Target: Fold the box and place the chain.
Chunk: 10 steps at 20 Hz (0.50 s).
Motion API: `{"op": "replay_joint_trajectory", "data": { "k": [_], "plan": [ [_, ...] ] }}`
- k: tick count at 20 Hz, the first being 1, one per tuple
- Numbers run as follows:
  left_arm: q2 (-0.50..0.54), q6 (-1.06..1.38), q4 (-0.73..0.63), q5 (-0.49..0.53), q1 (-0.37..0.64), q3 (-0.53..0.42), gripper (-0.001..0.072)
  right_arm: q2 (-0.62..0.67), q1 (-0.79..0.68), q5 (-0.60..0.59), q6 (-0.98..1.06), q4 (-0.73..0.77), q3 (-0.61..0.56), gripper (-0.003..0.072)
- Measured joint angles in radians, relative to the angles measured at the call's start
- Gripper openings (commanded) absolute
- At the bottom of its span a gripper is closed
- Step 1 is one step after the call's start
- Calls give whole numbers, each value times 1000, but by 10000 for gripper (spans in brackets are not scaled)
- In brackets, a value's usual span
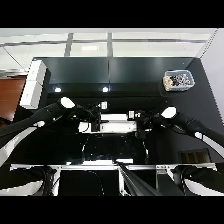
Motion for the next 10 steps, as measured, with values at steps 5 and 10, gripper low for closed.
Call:
{"op": "replay_joint_trajectory", "data": {
  "k": [5, 10],
  "plan": [
    [0, 1, 2, -4, 0, 0, 24, -6, 4, 7, 19, -19, 7, 681],
    [0, 3, 2, -5, 0, 0, 24, -10, 19, 0, 33, -37, 9, 681]
  ]
}}
